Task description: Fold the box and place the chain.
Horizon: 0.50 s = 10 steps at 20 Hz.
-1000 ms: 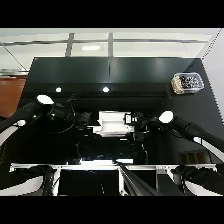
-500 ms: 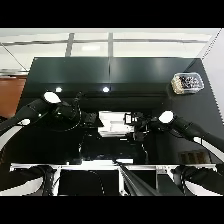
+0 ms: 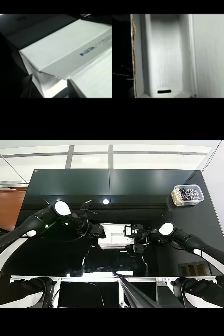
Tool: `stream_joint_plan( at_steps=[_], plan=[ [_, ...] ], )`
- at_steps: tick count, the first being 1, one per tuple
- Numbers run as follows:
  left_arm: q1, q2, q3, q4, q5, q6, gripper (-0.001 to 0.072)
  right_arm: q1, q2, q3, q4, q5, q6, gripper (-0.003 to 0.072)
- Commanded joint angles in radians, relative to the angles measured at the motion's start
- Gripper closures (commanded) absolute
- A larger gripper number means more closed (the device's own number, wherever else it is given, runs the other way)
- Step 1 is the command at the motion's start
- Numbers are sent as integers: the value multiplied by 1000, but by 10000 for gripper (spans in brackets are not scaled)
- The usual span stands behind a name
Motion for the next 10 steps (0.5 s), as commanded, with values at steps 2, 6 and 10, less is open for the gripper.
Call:
stream_joint_plan(
  at_steps=[2,6,10],
  plan=[
    [-98,1,40,208,71,-238,225,0,0,0,0,0,0,629],
    [-163,0,45,373,92,-394,225,0,0,0,0,0,0,629],
    [-199,-2,45,434,91,-453,225,0,0,0,0,0,0,629]
  ],
)
